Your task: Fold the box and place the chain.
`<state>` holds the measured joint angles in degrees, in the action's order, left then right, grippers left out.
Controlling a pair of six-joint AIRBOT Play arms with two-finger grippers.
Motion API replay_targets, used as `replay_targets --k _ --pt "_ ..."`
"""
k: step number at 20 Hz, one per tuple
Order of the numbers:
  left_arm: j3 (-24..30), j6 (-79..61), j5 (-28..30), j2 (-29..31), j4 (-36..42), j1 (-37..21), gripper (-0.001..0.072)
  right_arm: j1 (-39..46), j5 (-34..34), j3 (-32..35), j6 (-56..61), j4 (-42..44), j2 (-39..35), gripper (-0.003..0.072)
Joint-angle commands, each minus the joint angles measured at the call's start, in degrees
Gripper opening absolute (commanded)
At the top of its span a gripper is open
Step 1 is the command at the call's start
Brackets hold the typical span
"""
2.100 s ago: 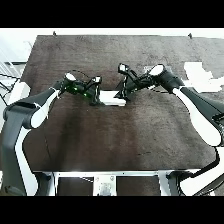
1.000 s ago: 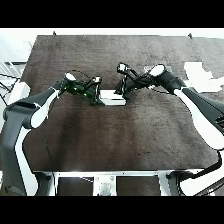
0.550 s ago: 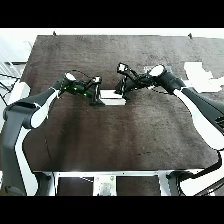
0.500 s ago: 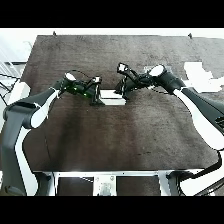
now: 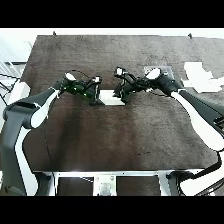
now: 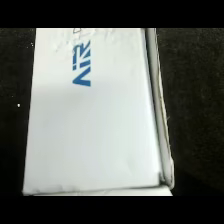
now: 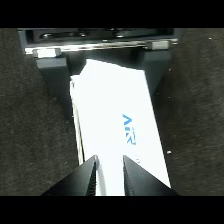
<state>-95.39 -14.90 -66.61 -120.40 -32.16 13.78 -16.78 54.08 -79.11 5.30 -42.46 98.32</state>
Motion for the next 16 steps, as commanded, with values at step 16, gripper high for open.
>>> replay_targets --k 16 --pt "-0.02 0.04 0.11 0.02 0.02 -0.02 0.0628 1.42 4.59 0.92 -2.91 10.47 -0.04 0.0279"
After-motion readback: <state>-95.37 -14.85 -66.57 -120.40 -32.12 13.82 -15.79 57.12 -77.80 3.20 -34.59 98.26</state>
